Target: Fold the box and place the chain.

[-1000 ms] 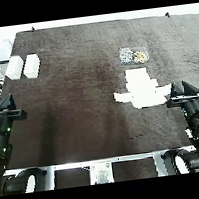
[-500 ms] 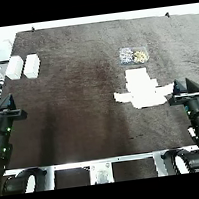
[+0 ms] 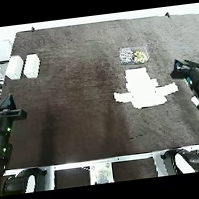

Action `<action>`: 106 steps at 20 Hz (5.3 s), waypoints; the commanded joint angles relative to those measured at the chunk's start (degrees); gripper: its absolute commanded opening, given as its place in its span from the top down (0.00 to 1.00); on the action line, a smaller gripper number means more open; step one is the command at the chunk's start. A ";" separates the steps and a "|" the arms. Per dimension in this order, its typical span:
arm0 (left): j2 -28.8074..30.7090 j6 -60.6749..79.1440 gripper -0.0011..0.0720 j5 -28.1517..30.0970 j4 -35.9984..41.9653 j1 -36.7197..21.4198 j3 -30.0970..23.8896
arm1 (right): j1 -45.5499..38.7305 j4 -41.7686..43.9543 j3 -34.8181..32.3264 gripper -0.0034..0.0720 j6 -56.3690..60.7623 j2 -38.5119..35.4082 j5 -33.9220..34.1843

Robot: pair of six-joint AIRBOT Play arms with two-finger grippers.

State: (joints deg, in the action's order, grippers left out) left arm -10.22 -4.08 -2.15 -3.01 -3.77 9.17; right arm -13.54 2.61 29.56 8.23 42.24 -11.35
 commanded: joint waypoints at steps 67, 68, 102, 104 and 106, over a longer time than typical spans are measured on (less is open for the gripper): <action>0.02 0.02 0.95 0.57 0.00 0.02 0.28 | 14.99 -32.52 44.78 0.95 46.97 62.84 -52.92; 0.02 0.02 0.95 -0.37 0.00 0.02 0.28 | 14.95 -32.54 44.92 0.95 46.42 62.84 -52.81; -87.10 -30.88 0.41 -58.86 -27.17 1.90 73.94 | 18.53 -32.41 42.23 0.95 37.57 60.04 -41.79; -90.90 -32.52 0.41 -58.97 -30.99 4.44 79.69 | 18.75 -32.37 42.23 0.95 37.51 59.71 -41.77; -94.92 -33.27 0.41 -59.43 -33.66 6.56 84.83 | 18.84 -32.24 42.49 0.94 36.50 59.41 -41.83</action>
State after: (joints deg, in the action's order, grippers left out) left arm -99.63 -34.02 -59.35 -30.13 0.05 86.19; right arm 5.15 -29.98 71.81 45.93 101.97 -53.25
